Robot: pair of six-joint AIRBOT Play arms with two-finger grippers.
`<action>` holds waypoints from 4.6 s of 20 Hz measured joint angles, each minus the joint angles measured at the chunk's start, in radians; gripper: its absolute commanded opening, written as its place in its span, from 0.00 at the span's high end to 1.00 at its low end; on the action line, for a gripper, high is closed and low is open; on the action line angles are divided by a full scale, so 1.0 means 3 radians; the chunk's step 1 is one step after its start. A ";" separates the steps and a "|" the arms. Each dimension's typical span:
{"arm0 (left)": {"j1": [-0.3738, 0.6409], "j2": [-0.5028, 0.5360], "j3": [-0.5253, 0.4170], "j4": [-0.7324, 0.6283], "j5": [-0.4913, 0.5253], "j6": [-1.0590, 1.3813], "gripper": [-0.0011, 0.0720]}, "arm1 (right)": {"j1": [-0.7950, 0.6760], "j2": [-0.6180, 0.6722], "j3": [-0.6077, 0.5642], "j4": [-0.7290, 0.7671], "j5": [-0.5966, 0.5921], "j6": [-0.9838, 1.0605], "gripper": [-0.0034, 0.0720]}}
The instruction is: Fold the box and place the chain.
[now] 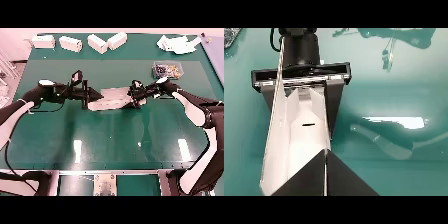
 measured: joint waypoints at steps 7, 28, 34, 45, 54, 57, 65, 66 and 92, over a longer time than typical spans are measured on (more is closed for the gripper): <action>-0.0055 -0.0369 0.0154 -0.0299 0.0324 0.0257 0.96 | 0.0000 0.0000 0.0000 0.0000 0.0001 0.0000 0.19; -0.0067 -0.1091 0.1011 0.0125 0.0698 -0.0037 0.88 | -0.0001 0.0000 0.0000 0.0003 0.0001 0.0003 0.19; -0.0069 -0.1099 0.1013 0.0184 0.0670 -0.0070 0.88 | -0.0001 0.0000 0.0000 -0.0001 0.0003 0.0001 0.19; -0.0058 -0.0862 0.1015 -0.0043 0.0678 0.0262 0.32 | 0.0003 0.0000 0.0000 -0.0004 -0.0003 -0.0005 0.19; 0.0229 -0.0387 0.0998 0.0877 -0.0057 -0.0629 0.32 | -0.0004 -0.0001 0.0000 -0.0001 -0.0001 -0.0003 0.19; 0.0266 -0.0359 0.0991 0.1156 -0.0195 -0.0969 0.32 | -0.0004 -0.0001 0.0000 -0.0001 -0.0001 -0.0001 0.19; 0.0099 -0.0348 0.0641 0.1350 0.0081 -0.1450 0.01 | -0.0004 -0.0001 0.0000 -0.0001 0.0000 -0.0001 0.19; 0.0060 -0.0348 0.0600 0.1352 0.0159 -0.1474 0.01 | -0.0004 -0.0001 0.0000 -0.0001 0.0000 -0.0001 0.19; -0.0187 -0.0347 0.0323 0.1495 0.0593 -0.1582 0.19 | -0.0004 -0.0001 0.0000 -0.0004 0.0009 -0.0001 0.19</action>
